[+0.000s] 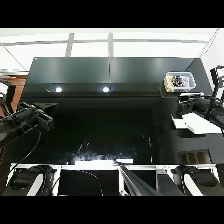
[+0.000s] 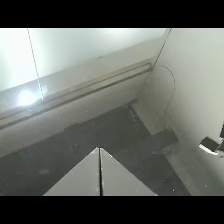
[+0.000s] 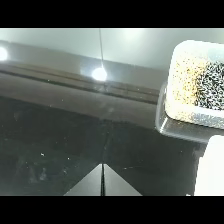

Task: Fold the box and place the chain.

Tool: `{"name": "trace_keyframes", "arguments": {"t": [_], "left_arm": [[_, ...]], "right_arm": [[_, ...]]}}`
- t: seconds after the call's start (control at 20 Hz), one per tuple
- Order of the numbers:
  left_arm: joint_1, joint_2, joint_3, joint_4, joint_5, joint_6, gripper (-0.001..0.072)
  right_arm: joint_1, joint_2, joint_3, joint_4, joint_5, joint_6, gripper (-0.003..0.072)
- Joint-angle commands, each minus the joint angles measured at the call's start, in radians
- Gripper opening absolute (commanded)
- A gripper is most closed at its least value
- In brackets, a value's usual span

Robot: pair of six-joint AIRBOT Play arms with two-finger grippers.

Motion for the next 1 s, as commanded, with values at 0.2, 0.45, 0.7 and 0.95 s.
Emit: {"name": "trace_keyframes", "arguments": {"t": [0.2, 0.45, 0.7, 0.95], "left_arm": [[0.001, 0.0, 0.0, 0.0, 0.0, 0.0, 0.0027], [0.001, 0.0, 0.0, 0.0, 0.0, 0.0, 0.0027], [0.001, 0.0, 0.0, -0.076, 0.004, 0.0, 0.0027], [0.001, -0.026, -0.004, -0.102, 0.081, 0.0, 0.0027]], "right_arm": [[0.001, 0.001, 0.0, 0.0, 0.0, 0.0, 0.0003], [0.001, 0.001, 0.0, 0.0, 0.0, 0.0, 0.0002], [0.001, 0.001, 0.0, 0.019, -0.006, 0.001, 0.0002], [0.0, -0.015, -0.001, 0.049, -0.266, -0.002, 0.0003]]}}
